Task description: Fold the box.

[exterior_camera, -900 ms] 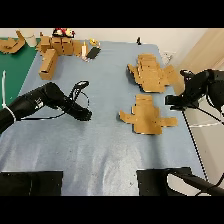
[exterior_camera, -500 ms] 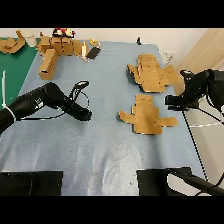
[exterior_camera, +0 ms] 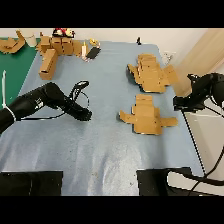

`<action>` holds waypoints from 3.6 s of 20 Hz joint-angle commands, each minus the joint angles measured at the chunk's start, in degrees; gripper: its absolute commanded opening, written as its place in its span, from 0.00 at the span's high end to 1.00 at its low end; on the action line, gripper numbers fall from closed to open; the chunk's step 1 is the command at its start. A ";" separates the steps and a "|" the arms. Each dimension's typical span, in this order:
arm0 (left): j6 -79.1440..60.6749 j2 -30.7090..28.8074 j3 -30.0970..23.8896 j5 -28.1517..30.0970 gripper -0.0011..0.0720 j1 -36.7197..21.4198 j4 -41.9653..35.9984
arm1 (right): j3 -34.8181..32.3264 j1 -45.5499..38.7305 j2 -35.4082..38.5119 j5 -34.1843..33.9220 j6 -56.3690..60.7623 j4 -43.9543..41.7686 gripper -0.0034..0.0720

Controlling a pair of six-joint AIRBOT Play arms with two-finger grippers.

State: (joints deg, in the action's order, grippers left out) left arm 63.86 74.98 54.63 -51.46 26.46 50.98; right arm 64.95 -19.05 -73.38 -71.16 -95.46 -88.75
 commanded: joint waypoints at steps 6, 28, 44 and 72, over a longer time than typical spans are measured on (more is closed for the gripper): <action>0.00 0.00 0.00 0.04 0.97 -0.02 -0.02 | 4.02 -2.05 -8.31 0.79 -5.11 -2.51 0.39; 0.02 0.00 0.00 -0.09 0.97 -0.02 -0.04 | -2.36 -11.58 -9.49 -8.28 -17.57 -22.77 0.40; 0.00 0.00 0.00 -0.17 0.97 -0.02 -0.44 | -2.45 -7.96 -9.53 -10.29 -19.74 -26.82 0.56; -12.09 -0.02 0.00 -9.97 0.97 -12.76 -15.98 | -11.63 9.57 -5.09 -7.28 -29.31 -45.97 0.95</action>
State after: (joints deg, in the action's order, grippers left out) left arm 57.34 74.98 54.65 -57.43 17.15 41.43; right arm 55.75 -12.78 -79.48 -79.88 -121.80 -132.18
